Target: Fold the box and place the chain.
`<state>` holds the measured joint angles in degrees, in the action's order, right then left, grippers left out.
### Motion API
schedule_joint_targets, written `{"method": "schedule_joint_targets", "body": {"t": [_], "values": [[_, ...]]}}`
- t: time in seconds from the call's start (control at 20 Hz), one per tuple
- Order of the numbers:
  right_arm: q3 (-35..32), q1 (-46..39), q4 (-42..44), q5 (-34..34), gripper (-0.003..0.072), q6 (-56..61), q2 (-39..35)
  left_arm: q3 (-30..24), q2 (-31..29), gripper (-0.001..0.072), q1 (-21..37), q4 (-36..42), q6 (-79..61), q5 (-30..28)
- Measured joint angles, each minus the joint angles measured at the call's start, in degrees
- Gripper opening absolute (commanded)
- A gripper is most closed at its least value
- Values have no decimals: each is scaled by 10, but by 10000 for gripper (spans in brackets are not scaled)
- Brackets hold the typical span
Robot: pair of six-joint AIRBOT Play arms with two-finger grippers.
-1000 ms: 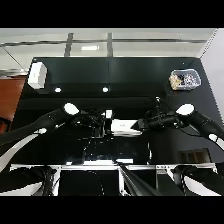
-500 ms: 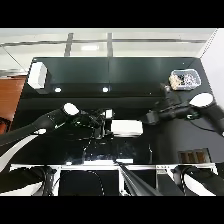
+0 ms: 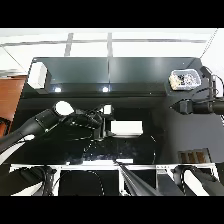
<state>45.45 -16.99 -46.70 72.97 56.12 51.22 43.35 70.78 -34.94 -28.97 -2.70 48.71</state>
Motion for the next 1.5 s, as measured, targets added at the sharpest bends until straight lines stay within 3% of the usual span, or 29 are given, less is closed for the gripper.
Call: {"method": "schedule_joint_targets", "body": {"t": [0.3, 0.55, 1.25, 1.5], "values": [[0, -15, -2, -10, 19, -8, -5, 103, 70, 712, -83, -18, 83, -75], [0, -17, -3, -13, 18, -10, -5, 169, 141, 712, -108, -108, 235, -55], [0, -17, -4, -12, 19, -11, -5, 205, 157, 712, -121, -168, 305, 4], [0, -17, -4, -12, 19, -11, -5, 218, 153, 712, -127, -209, 355, -15]]}}
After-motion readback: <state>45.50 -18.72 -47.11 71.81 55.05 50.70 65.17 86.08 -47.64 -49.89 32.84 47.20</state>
